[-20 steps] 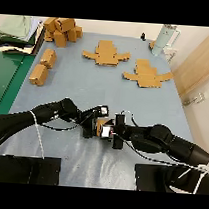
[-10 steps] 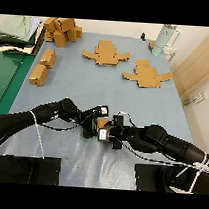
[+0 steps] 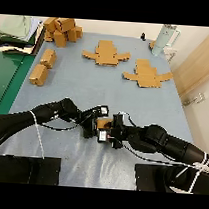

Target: Fold the box.

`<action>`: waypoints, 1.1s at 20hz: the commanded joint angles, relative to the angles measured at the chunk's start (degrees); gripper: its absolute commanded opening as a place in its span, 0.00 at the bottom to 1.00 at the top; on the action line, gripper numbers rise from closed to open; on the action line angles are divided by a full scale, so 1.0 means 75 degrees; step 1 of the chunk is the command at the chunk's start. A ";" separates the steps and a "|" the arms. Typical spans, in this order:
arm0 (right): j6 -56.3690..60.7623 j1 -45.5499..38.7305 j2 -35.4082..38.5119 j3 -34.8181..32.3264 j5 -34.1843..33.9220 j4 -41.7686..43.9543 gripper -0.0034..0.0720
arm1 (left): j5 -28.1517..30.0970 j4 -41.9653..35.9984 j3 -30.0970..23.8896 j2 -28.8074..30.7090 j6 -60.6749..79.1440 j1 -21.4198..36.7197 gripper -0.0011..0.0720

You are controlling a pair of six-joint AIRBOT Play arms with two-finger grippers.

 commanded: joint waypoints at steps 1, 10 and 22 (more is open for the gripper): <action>0.0003 0.0000 0.0044 0.0003 0.0017 -0.0029 0.39 | 0.0000 0.0006 0.0006 0.0000 0.0009 -0.0003 0.67; 0.0003 0.0000 0.0574 0.0003 -0.0006 -0.0020 0.39 | 0.0000 0.0006 0.0006 0.0000 0.0009 -0.0003 0.67; 0.0006 -0.0029 0.0603 0.0003 0.0026 -0.0023 0.23 | 0.0000 0.0006 0.0006 0.0000 0.0009 -0.0003 0.67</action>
